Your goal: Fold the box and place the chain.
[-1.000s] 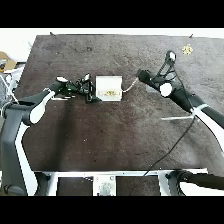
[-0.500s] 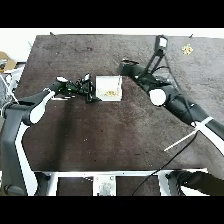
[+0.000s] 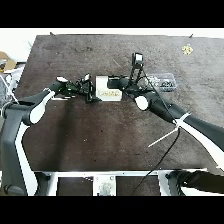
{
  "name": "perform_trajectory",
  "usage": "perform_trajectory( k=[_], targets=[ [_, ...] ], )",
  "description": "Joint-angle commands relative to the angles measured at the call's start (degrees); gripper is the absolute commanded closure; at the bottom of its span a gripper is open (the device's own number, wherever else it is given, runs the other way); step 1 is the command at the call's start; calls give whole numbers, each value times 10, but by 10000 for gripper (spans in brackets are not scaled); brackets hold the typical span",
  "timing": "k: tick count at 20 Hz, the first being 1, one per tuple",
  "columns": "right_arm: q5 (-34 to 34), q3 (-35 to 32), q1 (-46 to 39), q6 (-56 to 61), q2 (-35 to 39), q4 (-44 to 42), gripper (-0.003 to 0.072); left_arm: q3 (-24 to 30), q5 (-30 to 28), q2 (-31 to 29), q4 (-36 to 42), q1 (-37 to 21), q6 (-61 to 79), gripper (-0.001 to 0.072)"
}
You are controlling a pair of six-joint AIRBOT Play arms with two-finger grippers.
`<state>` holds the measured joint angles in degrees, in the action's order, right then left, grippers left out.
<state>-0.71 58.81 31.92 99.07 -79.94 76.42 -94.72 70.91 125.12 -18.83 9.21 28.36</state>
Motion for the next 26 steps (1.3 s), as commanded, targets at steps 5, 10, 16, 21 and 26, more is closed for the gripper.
perform_trajectory(
  k=[5, 10, 16, 21, 26],
  targets=[
    [281, 131, -143, -245, 17, -41, 489, 0, 0, 0, 0, 0, 0, 486],
    [488, 281, -252, -612, -108, -401, 490, 0, 0, 0, 0, 0, 0, 486],
    [584, 389, -293, -702, -276, -512, 489, 0, 0, 0, 0, 0, 0, 486],
    [629, 400, -276, -786, -324, -548, 486, 0, 0, 0, 0, 0, 0, 486],
    [639, 399, -270, -869, -330, -548, 487, 0, 0, 0, 0, 0, 0, 486]
  ],
)
